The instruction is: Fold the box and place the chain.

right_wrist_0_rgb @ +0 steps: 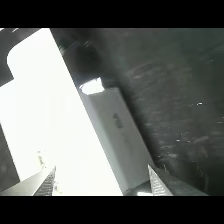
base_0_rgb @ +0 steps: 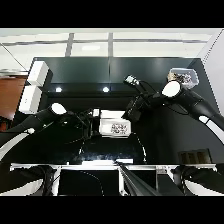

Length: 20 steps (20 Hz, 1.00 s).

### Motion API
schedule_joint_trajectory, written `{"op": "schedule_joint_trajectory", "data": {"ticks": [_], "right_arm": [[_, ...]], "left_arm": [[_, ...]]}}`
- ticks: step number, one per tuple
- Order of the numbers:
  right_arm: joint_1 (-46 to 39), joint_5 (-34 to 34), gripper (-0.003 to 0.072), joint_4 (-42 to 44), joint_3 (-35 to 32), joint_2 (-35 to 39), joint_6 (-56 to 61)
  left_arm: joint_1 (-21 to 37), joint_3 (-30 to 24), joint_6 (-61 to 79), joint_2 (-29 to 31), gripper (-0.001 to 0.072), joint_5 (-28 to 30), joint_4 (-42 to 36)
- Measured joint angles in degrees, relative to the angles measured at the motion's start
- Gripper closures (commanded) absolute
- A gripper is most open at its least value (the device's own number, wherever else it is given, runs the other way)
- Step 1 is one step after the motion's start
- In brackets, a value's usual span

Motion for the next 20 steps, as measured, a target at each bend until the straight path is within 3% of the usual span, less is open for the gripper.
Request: {"op": "schedule_joint_trajectory", "data": {"ticks": [1,2,3,5,14,20], "right_arm": [[0.15,1.31,-0.0034,0.02,0.0,0.0,-1.03],[0.46,2.43,0.0069,0.02,0.0,0.0,-2.38],[0.74,3.39,0.0117,0.04,0.0,0.0,-3.76],[1.57,4.46,0.0135,0.02,0.13,0.0,-6.23],[2.38,5.38,0.0113,0.09,3.39,5.18,-7.37],[1.03,-5.27,0.0115,-1.4,4.0,6.36,1.79]], "left_arm": [[0.0,0.0,0.0,0.0,0.0251,0.02,0.0],[0.0,0.0,-0.02,0.0,0.0251,0.02,0.0],[0.0,0.0,-0.02,0.0,0.0251,0.02,0.0],[0.0,0.0,-0.04,0.0,0.0251,0.07,0.0],[0.0,0.0,-0.04,0.0,0.0251,0.04,-0.02],[-0.04,0.0,-0.04,0.0,0.0251,0.02,-0.02]]}}
